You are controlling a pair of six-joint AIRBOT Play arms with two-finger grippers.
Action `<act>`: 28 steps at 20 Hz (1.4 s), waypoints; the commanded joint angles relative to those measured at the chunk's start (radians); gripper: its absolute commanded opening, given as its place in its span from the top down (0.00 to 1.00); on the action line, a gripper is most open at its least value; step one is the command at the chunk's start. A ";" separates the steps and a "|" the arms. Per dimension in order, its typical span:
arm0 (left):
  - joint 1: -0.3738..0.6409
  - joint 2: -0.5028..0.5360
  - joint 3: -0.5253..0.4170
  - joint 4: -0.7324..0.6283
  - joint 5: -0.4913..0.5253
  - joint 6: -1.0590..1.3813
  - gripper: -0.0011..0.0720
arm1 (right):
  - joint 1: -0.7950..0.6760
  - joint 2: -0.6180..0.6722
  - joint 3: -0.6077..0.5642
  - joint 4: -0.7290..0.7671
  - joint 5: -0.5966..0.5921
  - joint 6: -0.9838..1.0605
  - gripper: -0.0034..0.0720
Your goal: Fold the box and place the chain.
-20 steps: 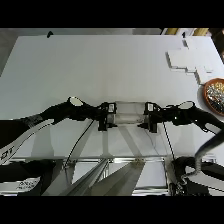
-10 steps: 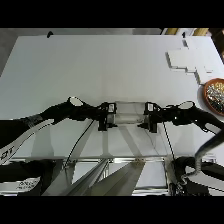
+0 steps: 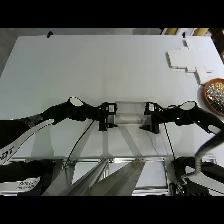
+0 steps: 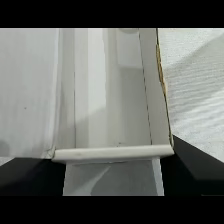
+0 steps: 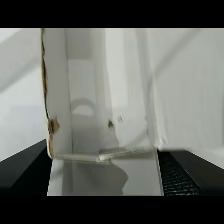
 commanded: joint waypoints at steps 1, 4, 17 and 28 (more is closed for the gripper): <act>0.000 0.000 0.000 0.001 0.000 -0.001 0.80 | -0.060 0.109 0.001 -0.152 -0.003 0.202 0.05; 0.000 0.000 0.000 0.001 0.000 -0.001 0.80 | -0.125 0.237 0.001 -0.259 0.063 0.326 0.05; 0.000 0.000 0.000 0.001 0.000 -0.001 0.80 | -0.038 0.537 0.001 0.105 0.232 0.465 0.83; 0.000 0.000 0.000 0.001 0.000 -0.001 0.80 | 0.196 0.161 0.005 0.520 -0.438 0.349 0.93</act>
